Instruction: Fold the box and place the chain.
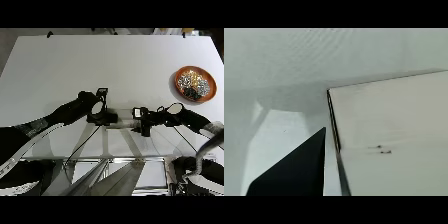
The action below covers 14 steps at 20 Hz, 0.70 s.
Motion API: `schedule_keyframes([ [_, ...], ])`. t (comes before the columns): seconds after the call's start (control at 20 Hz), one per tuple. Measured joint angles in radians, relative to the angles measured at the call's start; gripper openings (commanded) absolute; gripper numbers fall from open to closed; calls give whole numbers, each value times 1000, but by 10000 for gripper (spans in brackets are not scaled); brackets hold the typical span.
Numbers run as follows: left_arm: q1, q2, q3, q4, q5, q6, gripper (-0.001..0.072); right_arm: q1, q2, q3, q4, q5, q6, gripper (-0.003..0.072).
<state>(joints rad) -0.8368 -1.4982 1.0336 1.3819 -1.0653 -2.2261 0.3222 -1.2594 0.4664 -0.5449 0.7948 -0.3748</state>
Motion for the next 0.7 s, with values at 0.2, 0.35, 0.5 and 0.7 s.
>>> schedule_keyframes([
  [0.2,-12,-40,50,23,-61,-3,150,0,0,0,0,0,0,315],
  [0.35,-19,-56,65,29,-82,-18,123,0,0,0,0,1,0,315],
  [0.5,-24,-63,71,29,-96,-33,6,0,0,0,3,8,3,315],
  [0.7,-32,-74,74,35,-104,-29,140,0,0,0,0,4,0,315],
])
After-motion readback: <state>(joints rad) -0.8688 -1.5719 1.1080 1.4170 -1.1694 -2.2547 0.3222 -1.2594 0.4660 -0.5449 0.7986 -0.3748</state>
